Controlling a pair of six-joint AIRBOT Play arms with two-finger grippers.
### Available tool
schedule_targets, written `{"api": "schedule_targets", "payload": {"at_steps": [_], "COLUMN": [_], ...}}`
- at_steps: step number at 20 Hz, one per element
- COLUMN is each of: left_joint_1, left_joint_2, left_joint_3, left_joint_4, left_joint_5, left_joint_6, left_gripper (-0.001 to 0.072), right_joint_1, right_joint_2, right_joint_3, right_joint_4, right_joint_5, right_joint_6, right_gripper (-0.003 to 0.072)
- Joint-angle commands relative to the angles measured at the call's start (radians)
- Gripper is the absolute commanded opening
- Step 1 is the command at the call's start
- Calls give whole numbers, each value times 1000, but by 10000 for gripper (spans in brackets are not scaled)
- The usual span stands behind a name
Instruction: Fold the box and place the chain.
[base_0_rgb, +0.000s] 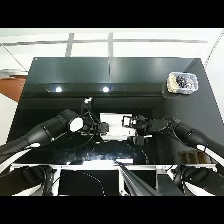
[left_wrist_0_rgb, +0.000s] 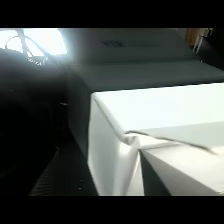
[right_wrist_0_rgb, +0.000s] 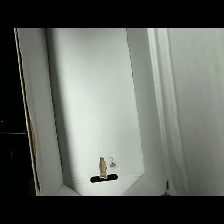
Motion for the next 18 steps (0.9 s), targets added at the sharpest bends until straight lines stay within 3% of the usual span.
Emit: {"api": "schedule_targets", "payload": {"at_steps": [1,4,5,11,18], "left_joint_1": [-55,-68,-69,-82,-96], "left_joint_2": [-13,-31,-37,-118,-165], "left_joint_3": [34,60,75,176,191], "left_joint_4": [123,189,189,223,235], "left_joint_5": [-14,-75,-84,-143,-179], "left_joint_6": [-153,-217,-217,-220,-222], "left_gripper": [553,370,351,351,351], "right_joint_1": [0,0,0,0,0], "right_joint_2": [0,0,-1,0,0], "right_joint_3": [-1,-1,-1,-1,-1], "right_joint_4": [0,0,0,0,0], "right_joint_5": [0,0,-1,0,0], "right_joint_6": [0,8,11,11,11], "right_gripper": [408,408,408,408,408]}}
